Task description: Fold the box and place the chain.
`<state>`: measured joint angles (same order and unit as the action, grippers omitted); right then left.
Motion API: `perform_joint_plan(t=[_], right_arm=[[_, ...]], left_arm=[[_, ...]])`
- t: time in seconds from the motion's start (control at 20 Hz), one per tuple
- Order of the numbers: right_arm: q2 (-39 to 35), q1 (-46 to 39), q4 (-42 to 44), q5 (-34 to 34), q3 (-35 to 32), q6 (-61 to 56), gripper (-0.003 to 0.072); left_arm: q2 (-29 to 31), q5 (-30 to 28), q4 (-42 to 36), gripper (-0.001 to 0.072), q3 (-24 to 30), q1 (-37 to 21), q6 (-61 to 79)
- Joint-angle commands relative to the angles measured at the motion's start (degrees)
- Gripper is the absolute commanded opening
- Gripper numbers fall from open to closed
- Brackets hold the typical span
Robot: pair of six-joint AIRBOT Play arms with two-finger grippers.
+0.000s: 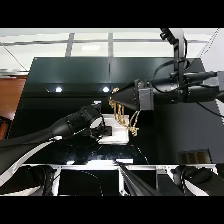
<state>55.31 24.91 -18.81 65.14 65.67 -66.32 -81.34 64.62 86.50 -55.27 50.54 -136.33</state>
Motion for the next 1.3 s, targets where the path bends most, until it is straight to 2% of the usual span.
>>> perform_joint_plan(t=[0.0,0.2,0.35,0.6,0.65,0.7,0.75,0.8,1.1,1.15,1.2,1.25], right_arm=[[0.0,-0.1,-6.5,2.1,0.3,-3.5,0.0001],[0.0,1.2,-13.1,2.8,-7.5,-7.6,0.0001],[0.2,3.2,-16.5,-3.4,-14.3,-7.6,0.0003],[1.9,4.0,-19.8,-11.2,-21.1,-10.0,0.0012],[2.1,4.0,-20.5,-11.5,-21.2,-10.0,0.0040],[2.0,3.8,-20.7,-11.6,-21.2,-10.2,0.0241],[2.0,3.3,-20.7,-11.3,-21.2,-10.4,0.0498],[2.0,2.2,-20.9,-9.9,-21.0,-10.3,0.0575],[-1.8,-12.1,-33.3,6.9,-17.6,-6.4,0.0575],[-3.0,-13.1,-36.5,7.5,-18.5,-4.4,0.0574],[-4.6,-13.6,-36.1,4.8,-21.2,-1.3,0.0574],[-6.2,-13.7,-32.2,-0.2,-24.9,2.3,0.0575]], left_arm=[[0.0,0.2,0.0,0.0022,0.0,0.0,0.0],[0.0,0.2,0.0,0.0022,0.0,0.0,0.0],[0.0,0.4,0.0,0.0022,0.0,0.0,0.0],[0.0,0.4,0.0,0.0022,0.0,0.0,0.0],[0.0,0.4,0.0,0.0022,0.0,0.0,0.0],[0.0,0.4,0.0,0.0022,0.0,0.0,0.0],[0.0,0.4,0.0,0.0022,0.0,0.0,0.0],[0.0,0.4,0.0,0.0022,0.0,0.0,0.0],[0.0,1.5,0.0,0.0022,0.0,0.0,0.0],[0.0,1.7,0.0,0.0022,0.0,0.0,0.0],[0.0,1.9,0.0,0.0022,0.0,0.0,0.0],[0.0,1.9,0.0,0.0022,0.0,0.0,0.0]])
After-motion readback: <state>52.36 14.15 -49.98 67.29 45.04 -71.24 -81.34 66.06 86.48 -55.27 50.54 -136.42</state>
